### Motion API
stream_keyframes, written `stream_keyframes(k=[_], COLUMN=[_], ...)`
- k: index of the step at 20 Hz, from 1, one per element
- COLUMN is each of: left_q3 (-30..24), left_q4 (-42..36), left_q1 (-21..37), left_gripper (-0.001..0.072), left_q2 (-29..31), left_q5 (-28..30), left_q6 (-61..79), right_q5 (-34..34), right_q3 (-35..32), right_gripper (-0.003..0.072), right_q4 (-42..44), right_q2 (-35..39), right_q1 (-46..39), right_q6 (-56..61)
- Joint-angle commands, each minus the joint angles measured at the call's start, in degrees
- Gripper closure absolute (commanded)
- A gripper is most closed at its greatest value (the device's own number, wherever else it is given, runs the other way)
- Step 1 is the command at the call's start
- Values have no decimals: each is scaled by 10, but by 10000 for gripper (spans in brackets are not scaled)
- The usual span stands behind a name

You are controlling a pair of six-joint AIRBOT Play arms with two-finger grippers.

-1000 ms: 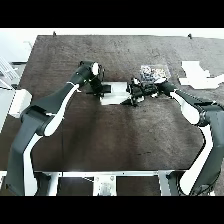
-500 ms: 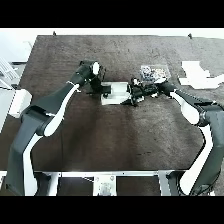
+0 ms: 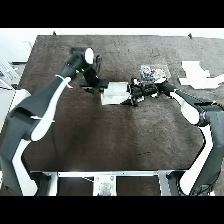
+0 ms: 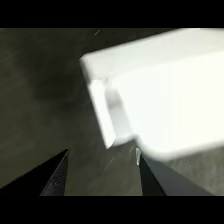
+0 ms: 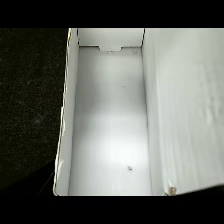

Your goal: Fold the box and place the chain.

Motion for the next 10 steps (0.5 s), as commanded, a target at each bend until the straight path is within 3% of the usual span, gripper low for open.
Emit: stream_keyframes(k=[1, 5, 8, 10], left_q3=[-3, -43, -117, -170], left_q4=[2, -98, -145, -185], left_q1=[30, 88, 111, 125], left_gripper=[221, 221, 221, 221], left_q2=[66, 93, 91, 91], left_q5=[-22, 22, 116, 135], left_q6=[113, 385, 596, 763], right_q5=[0, 0, 0, 0], right_q3=[0, 0, 0, 0], right_gripper=[251, 251, 251, 251], right_q4=[0, 0, 0, 0], right_q2=[0, 0, 0, 0], right_q1=[0, 0, 0, 0], right_q6=[0, 0, 0, 0])
